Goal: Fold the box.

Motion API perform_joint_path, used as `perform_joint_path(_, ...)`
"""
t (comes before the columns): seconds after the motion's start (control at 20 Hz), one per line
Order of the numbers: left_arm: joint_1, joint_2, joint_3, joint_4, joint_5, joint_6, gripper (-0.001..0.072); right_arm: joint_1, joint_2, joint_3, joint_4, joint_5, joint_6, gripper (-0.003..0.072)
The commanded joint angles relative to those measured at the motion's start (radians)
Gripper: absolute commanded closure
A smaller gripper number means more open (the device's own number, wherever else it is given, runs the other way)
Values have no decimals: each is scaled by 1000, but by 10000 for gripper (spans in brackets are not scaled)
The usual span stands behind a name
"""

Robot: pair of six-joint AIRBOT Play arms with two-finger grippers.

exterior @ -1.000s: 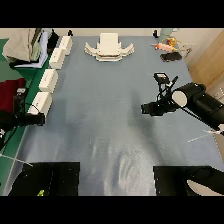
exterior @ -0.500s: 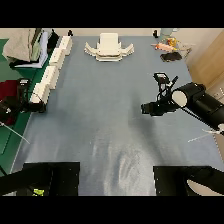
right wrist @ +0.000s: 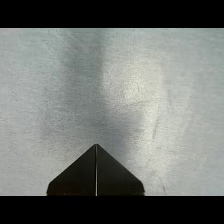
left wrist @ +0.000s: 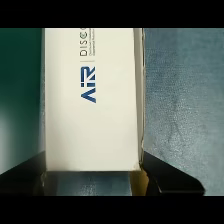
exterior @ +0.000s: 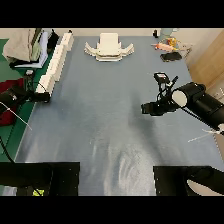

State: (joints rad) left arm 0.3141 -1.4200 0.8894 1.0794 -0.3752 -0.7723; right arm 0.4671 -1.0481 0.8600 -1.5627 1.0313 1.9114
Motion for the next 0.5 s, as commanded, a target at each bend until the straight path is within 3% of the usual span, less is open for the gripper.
perform_joint_path(0.0,-3,-21,19,-11,3,21,278,0,-1,1,0,0,0,680)
perform_joint_path(0.45,-11,-51,38,-47,26,24,278,0,-1,1,0,0,0,680)
